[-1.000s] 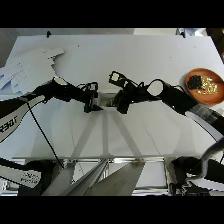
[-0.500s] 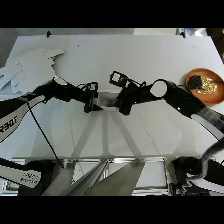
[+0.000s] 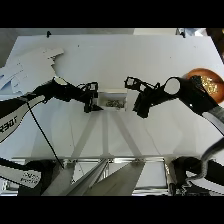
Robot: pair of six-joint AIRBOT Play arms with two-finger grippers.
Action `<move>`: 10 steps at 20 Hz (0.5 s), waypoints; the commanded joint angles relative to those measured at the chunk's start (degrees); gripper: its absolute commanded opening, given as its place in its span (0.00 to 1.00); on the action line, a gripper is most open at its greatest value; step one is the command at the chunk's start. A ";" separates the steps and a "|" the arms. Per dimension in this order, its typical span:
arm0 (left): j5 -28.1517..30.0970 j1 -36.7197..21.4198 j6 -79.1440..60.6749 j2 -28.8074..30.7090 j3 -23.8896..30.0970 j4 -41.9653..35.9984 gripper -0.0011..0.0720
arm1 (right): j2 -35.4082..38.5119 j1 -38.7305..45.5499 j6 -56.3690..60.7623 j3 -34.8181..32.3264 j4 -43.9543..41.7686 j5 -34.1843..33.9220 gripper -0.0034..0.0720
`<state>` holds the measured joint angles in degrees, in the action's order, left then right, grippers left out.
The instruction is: Fold the box and place the chain.
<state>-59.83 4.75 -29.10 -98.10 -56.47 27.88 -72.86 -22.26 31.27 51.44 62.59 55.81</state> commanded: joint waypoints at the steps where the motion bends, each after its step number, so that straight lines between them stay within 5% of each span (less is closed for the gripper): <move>1: 0.02 -0.02 -0.02 0.04 -0.04 0.02 0.47 | -3.76 1.88 -4.94 -0.55 0.55 -5.20 0.39; 10: 0.00 -0.02 -0.02 0.04 -0.04 0.02 0.47 | -10.21 1.86 -18.34 -0.48 -10.45 -10.58 0.39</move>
